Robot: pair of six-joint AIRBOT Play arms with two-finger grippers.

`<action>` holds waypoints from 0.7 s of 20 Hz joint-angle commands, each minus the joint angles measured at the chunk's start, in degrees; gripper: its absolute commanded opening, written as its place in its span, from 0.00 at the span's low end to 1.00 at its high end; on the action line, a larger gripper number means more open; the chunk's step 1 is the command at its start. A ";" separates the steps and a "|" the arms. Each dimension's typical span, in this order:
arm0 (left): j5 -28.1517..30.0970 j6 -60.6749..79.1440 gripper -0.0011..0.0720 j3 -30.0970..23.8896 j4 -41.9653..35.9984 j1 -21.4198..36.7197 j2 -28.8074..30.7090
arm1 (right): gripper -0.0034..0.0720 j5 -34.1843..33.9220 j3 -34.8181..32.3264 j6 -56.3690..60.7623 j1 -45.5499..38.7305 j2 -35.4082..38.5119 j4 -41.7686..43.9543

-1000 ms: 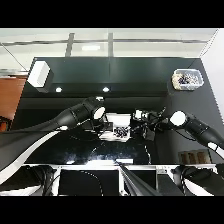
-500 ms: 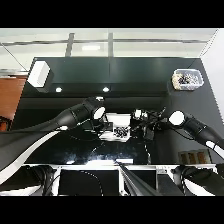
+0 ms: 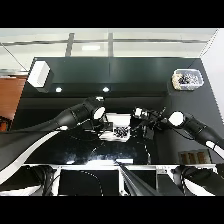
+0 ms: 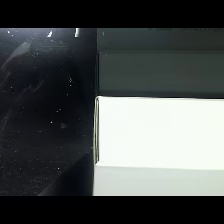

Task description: Fold the box and place the chain.

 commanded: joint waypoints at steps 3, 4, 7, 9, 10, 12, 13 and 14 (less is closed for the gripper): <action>0.02 0.02 0.06 -0.02 0.02 0.02 0.00 | 0.06 -0.22 0.04 8.33 0.04 0.09 -0.35; 0.02 0.02 0.06 -0.02 0.02 0.02 0.00 | 0.06 -0.09 0.07 10.19 0.04 0.35 -0.39; 0.02 0.00 0.06 -0.02 0.02 0.02 0.00 | 0.06 3.02 1.62 17.94 0.00 3.17 -0.74; 0.02 0.02 0.06 -0.02 0.02 0.02 0.00 | 0.06 8.59 4.52 24.00 -0.48 6.51 -2.16; 0.02 0.02 0.06 -0.02 0.02 0.02 0.00 | 0.06 12.37 6.45 27.10 -0.96 8.15 -2.89; 0.02 0.02 0.06 -0.02 0.00 0.02 0.00 | 0.06 20.65 11.08 34.69 -1.88 11.41 -2.84; 0.02 0.02 0.06 -0.02 0.00 0.02 0.00 | 0.06 24.26 13.68 38.12 -1.92 13.03 -2.84; 0.02 0.02 0.06 -0.02 0.02 0.02 0.00 | 0.06 27.54 16.52 40.33 -1.90 14.43 -2.73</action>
